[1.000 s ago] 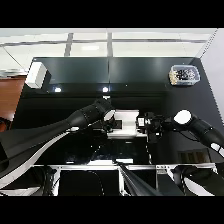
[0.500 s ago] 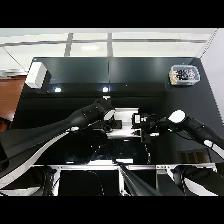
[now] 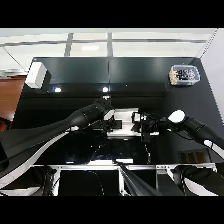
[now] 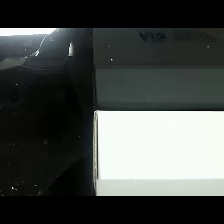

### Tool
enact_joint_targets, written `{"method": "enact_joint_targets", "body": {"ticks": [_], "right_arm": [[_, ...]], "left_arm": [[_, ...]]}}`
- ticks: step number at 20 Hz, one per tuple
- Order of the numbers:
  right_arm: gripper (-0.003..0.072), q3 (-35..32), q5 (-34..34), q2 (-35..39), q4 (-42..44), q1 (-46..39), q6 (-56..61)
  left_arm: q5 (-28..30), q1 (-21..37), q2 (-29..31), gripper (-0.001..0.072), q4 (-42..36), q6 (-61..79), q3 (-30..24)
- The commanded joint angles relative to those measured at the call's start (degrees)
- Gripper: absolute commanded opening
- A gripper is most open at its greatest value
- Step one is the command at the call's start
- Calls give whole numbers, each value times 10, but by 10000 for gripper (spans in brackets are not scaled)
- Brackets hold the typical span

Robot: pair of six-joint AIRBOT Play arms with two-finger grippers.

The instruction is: Fold the box and place the chain.

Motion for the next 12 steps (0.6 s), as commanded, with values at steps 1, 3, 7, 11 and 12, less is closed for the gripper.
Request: {"method": "enact_joint_targets", "body": {"ticks": [1, 3, 7, 11, 12], "right_arm": [[17, 1, -2, 19, -17, -4, 86], [17, 5, 7, 53, -54, -25, 203], [17, 20, 78, 132, -144, -110, 415], [17, 20, 141, 152, -150, -229, 527], [17, 20, 139, 152, -149, -260, 552]], "left_arm": [[-1, 0, 0, 30, 0, 2, 1], [-1, 0, 0, 30, 0, 2, 1], [-1, 0, 0, 30, 0, 1, 1], [-1, 0, 0, 30, 0, 1, 0], [-1, 0, 0, 30, 0, 1, 0]]}}
